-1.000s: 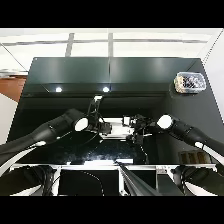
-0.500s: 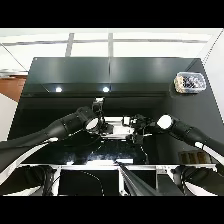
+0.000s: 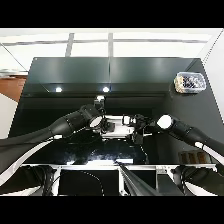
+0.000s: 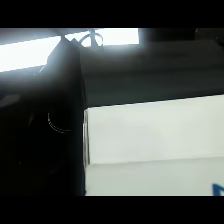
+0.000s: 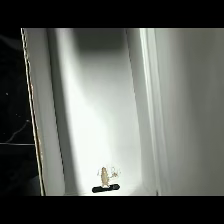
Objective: Fold the box and place the chain.
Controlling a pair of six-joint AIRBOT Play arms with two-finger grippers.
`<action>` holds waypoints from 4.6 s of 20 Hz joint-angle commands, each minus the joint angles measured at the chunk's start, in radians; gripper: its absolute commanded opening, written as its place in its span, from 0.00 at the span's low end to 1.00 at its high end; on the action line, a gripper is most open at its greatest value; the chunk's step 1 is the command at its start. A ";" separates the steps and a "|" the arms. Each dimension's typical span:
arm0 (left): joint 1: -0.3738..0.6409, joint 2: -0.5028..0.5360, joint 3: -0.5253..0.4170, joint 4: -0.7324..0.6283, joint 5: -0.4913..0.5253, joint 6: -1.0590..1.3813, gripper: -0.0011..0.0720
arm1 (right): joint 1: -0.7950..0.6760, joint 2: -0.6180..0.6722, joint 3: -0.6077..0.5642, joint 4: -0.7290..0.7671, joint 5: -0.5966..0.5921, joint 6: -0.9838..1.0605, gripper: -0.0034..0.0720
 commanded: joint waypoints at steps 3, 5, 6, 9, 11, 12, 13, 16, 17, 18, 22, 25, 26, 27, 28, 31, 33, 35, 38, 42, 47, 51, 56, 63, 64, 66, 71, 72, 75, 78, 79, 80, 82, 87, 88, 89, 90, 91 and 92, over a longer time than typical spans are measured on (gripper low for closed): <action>0.000 -0.006 0.030 0.025 0.005 -0.006 0.24 | 0.000 0.000 0.000 -0.002 -0.001 -0.003 0.54; 0.000 -0.022 0.040 0.024 0.003 -0.006 0.24 | 0.000 0.000 0.000 -0.002 -0.002 -0.003 0.54; 0.000 -0.032 0.046 0.023 -0.004 -0.007 0.24 | 0.000 0.000 0.000 -0.002 -0.002 -0.003 0.54; -0.002 -0.071 0.076 0.023 -0.059 -0.006 0.14 | 0.000 0.000 0.000 -0.002 -0.002 -0.003 0.54; -0.002 -0.076 0.088 0.023 -0.063 -0.006 0.08 | 0.000 0.000 0.000 -0.002 -0.003 -0.003 0.54; -0.002 -0.076 0.094 0.024 -0.065 -0.006 0.08 | 0.000 0.000 0.000 -0.002 -0.003 -0.003 0.54; -0.001 -0.076 0.100 0.024 -0.065 -0.006 0.08 | 0.000 0.000 0.000 -0.002 -0.003 -0.003 0.54; -0.001 -0.076 0.108 0.024 -0.066 -0.006 0.08 | 0.000 0.000 0.000 -0.002 -0.003 -0.003 0.54; -0.001 -0.076 0.108 0.023 -0.066 -0.006 0.09 | 0.000 0.000 0.000 -0.002 -0.003 -0.003 0.54; -0.001 -0.076 0.109 0.023 -0.066 -0.006 0.22 | 0.000 0.000 0.000 -0.002 -0.004 -0.003 0.54; -0.001 -0.076 0.109 0.020 -0.074 -0.006 0.60 | 0.000 0.000 0.000 -0.002 -0.003 -0.003 0.54; -0.002 -0.076 0.109 0.003 -0.097 -0.006 0.60 | 0.000 0.000 0.000 -0.002 -0.003 -0.003 0.54; -0.008 -0.076 0.107 -0.003 -0.111 -0.006 0.59 | 0.000 0.000 0.000 -0.002 -0.003 -0.003 0.54; -0.016 -0.077 0.106 0.005 -0.118 -0.006 0.58 | 0.000 0.000 0.000 -0.002 -0.003 -0.003 0.54; -0.022 -0.076 0.107 0.026 -0.116 -0.008 0.55 | 0.000 0.000 0.000 -0.002 -0.004 -0.003 0.54; -0.023 -0.079 0.106 0.035 -0.116 -0.014 0.47 | 0.000 0.000 0.000 -0.002 -0.005 -0.003 0.54; -0.023 -0.079 0.107 0.035 -0.106 -0.014 0.47 | 0.000 0.000 0.000 -0.002 -0.005 -0.003 0.54; -0.023 -0.085 0.106 0.035 -0.105 -0.014 0.47 | 0.000 0.000 0.000 -0.002 -0.006 -0.003 0.54; -0.023 -0.098 0.107 0.034 -0.101 -0.016 0.30 | 0.000 0.000 0.000 -0.002 -0.008 -0.003 0.54; -0.023 -0.101 0.107 0.023 -0.095 -0.013 0.06 | 0.000 0.000 0.000 -0.002 -0.029 -0.003 0.54; -0.023 -0.101 0.107 0.023 -0.097 -0.010 0.06 | 0.000 0.018 0.001 -0.007 -0.016 0.060 1.00; -0.023 -0.093 0.107 0.027 -0.097 -0.009 0.06 | 0.000 0.133 0.001 -0.131 0.082 0.154 1.00; -0.023 -0.086 0.106 0.027 -0.095 -0.005 0.06 | -0.016 0.246 0.001 -0.293 0.171 0.277 1.00; -0.023 -0.085 0.106 0.027 -0.076 0.027 0.06 | -0.065 0.223 -0.001 -0.254 0.195 0.203 1.00; -0.023 -0.085 0.106 0.027 -0.069 0.029 0.06 | -0.065 0.206 -0.002 -0.218 0.185 0.180 1.00; -0.023 -0.085 0.106 0.028 -0.068 0.031 0.06 | -0.064 0.171 -0.002 -0.171 0.182 0.132 1.00; -0.023 -0.086 0.106 0.027 -0.069 0.048 0.06 | -0.065 0.146 -0.002 -0.139 0.182 0.133 0.42; -0.023 -0.086 0.106 0.027 -0.069 0.048 0.06 | -0.064 0.142 -0.002 -0.122 0.182 0.134 0.36; -0.023 -0.086 0.106 0.023 -0.070 0.051 0.06 | -0.064 0.121 -0.002 -0.031 0.172 0.134 0.36; -0.023 -0.086 0.106 0.023 -0.070 0.051 0.06 | -0.064 0.105 -0.002 0.062 0.127 0.134 0.36; -0.023 -0.086 0.106 0.023 -0.070 0.051 0.06 | -0.064 0.097 -0.002 0.085 0.117 0.133 0.36; -0.023 -0.086 0.106 0.023 -0.070 0.051 0.06 | -0.057 0.088 -0.002 0.093 0.109 0.133 0.36; -0.023 -0.086 0.106 0.023 -0.070 0.051 0.06 | -0.041 0.070 -0.002 0.092 0.105 0.133 0.35; -0.023 -0.086 0.106 0.023 -0.070 0.051 0.06 | -0.036 0.065 -0.002 0.089 0.098 0.133 0.56; -0.023 -0.086 0.106 0.023 -0.070 0.051 0.06 | -0.036 0.065 -0.002 0.087 0.098 0.133 0.48; -0.023 -0.086 0.106 0.023 -0.070 0.051 0.06 | -0.036 0.065 -0.002 0.085 0.098 0.133 0.38; -0.023 -0.086 0.106 0.023 -0.070 0.051 0.06 | -0.036 0.065 -0.002 0.085 0.097 0.133 0.40; -0.023 -0.086 0.106 0.023 -0.070 0.051 0.06 | -0.036 0.065 -0.002 0.085 0.090 0.133 0.54; -0.023 -0.086 0.106 0.023 -0.070 0.051 0.06 | -0.037 0.066 -0.002 0.084 0.088 0.133 0.43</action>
